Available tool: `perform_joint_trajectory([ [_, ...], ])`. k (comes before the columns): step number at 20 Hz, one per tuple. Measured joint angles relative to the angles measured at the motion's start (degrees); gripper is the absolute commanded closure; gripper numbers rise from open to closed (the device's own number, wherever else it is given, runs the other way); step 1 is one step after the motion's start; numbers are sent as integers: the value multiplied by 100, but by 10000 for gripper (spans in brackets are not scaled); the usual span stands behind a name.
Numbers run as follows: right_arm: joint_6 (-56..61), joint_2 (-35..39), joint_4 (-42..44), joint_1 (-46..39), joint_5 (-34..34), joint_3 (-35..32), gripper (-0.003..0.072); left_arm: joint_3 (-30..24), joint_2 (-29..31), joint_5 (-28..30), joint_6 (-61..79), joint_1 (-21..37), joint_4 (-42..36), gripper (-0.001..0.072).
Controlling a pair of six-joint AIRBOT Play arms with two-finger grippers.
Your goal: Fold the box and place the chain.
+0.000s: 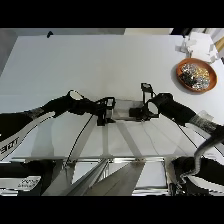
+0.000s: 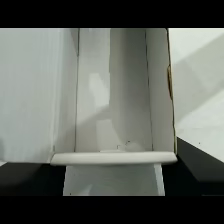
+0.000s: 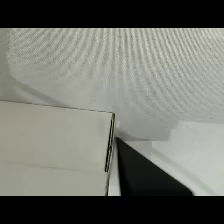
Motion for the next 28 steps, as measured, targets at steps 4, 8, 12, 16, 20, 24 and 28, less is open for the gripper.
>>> perform_joint_trajectory([
  [4, -72, 2, 4, 2, 61, -2, 348, 0, -2, 2, -4, -4, -11, 699],
  [8, -111, 92, -46, 2, 251, -15, 348, 0, -2, 0, -7, -4, -11, 699],
  [12, -120, 404, -234, 2, 210, -7, 348, 0, -2, 0, -9, -4, -11, 699],
  [16, -131, 704, -323, 2, 243, -7, 348, 0, -2, 0, -9, -4, -11, 699],
  [20, -275, 1069, -361, 13, 317, -7, 349, 0, -2, -2, -11, -4, -11, 699],
  [24, -885, 1620, -374, 157, 459, -9, 349, 0, -2, -2, -11, -4, -11, 699],
  [28, -1687, 2133, -380, 302, 903, -9, 349, 0, -2, -2, -11, -4, -11, 699],
])
